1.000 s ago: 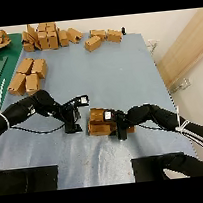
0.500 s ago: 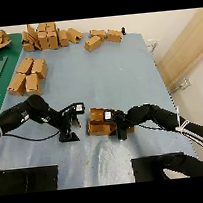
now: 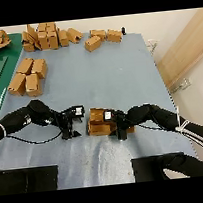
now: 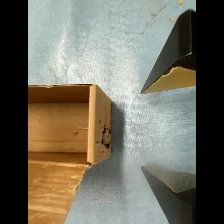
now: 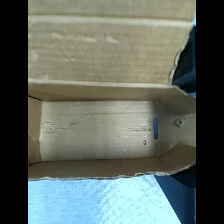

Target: Fold the box.

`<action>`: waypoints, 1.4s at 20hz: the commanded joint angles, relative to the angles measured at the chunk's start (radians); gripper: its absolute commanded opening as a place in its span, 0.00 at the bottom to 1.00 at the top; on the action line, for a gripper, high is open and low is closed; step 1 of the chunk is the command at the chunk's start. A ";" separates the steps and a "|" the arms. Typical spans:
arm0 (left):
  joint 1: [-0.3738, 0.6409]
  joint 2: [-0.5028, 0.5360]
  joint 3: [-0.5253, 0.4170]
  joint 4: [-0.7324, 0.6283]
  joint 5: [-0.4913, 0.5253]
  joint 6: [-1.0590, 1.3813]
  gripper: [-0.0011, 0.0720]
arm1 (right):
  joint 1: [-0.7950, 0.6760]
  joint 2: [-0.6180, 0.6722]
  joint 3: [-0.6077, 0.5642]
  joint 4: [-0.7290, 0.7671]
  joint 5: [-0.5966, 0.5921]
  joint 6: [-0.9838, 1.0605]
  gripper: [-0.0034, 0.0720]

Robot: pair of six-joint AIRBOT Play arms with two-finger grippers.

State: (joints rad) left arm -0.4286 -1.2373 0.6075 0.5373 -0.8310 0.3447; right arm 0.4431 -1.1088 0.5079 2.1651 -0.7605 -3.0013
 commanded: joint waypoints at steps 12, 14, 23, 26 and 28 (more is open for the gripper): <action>-0.046 -0.014 0.020 -0.026 -0.035 0.005 0.97 | 0.001 0.000 0.000 0.000 0.000 0.000 0.71; -0.046 -0.014 0.020 -0.027 -0.036 0.005 0.97 | 0.001 0.000 0.000 0.000 0.000 0.000 0.71; -0.046 -0.016 0.020 -0.200 0.006 0.006 0.97 | 0.001 0.000 0.000 0.000 0.001 0.000 0.71; -0.053 -0.040 0.020 -0.200 0.011 0.006 0.97 | 0.001 0.000 0.000 0.000 0.001 0.000 0.71; -0.076 -0.066 0.020 -0.199 0.011 0.007 0.97 | 0.001 0.000 0.000 0.000 0.001 0.000 0.71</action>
